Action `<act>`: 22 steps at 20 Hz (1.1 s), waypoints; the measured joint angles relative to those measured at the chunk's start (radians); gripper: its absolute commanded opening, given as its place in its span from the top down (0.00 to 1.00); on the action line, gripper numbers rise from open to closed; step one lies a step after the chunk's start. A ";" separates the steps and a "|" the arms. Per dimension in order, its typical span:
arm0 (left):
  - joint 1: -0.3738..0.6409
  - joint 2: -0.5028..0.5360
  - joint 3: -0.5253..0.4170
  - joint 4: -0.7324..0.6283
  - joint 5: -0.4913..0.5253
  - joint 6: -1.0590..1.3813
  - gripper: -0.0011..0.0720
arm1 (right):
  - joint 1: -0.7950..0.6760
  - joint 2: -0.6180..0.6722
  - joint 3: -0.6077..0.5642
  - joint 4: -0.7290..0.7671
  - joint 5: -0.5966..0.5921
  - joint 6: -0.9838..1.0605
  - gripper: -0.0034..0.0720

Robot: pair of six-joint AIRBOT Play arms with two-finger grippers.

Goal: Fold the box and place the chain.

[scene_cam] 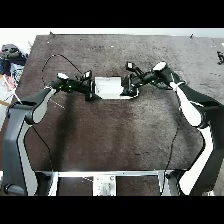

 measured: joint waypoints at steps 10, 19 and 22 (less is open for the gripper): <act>0.000 0.000 0.000 0.016 0.004 -0.003 0.52 | -0.019 0.058 0.000 0.129 0.074 0.076 0.91; 0.000 0.000 0.000 0.016 0.007 -0.003 0.52 | 0.041 0.047 0.000 0.153 -0.195 0.065 0.93; 0.000 0.000 0.000 0.015 0.007 -0.003 0.52 | 0.045 0.020 0.000 0.152 -0.263 0.061 0.93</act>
